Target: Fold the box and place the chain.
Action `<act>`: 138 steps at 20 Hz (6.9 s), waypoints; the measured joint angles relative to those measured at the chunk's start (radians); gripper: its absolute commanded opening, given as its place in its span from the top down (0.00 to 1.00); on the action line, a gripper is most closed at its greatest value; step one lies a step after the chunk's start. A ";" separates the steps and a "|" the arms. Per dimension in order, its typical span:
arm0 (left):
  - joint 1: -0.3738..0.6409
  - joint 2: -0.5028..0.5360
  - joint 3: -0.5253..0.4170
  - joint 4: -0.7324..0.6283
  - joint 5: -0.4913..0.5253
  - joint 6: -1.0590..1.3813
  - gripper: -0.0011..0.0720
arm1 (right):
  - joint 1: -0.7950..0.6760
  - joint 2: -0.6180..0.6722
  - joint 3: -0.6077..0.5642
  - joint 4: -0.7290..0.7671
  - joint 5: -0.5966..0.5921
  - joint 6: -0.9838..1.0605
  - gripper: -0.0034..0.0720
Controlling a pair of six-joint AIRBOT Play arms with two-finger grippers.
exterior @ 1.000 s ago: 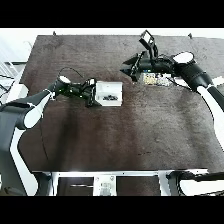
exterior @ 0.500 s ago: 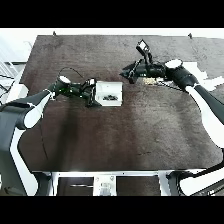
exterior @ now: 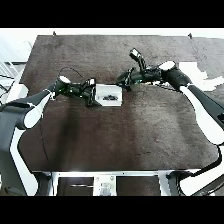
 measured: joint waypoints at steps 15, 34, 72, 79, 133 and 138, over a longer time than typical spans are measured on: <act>0.001 0.000 0.000 0.000 0.000 -0.002 0.33 | 0.111 -0.009 0.011 -0.139 0.048 0.035 0.54; 0.000 0.000 0.000 0.000 -0.001 0.000 0.33 | 0.071 -0.104 0.186 -0.109 0.020 0.112 0.51; 0.000 0.000 0.000 0.000 0.000 0.000 0.33 | 0.094 -0.171 0.198 -0.177 0.183 0.175 0.56; 0.000 0.000 0.000 0.000 0.000 0.000 0.33 | 0.108 -0.169 0.219 -0.245 0.176 0.175 0.52; 0.000 0.000 0.000 0.001 -0.003 0.002 0.33 | 0.147 -0.103 0.092 -0.295 -0.022 0.148 0.35; -0.001 0.000 0.000 0.003 -0.008 0.003 0.33 | 0.140 -0.104 0.075 -0.233 0.006 0.093 0.35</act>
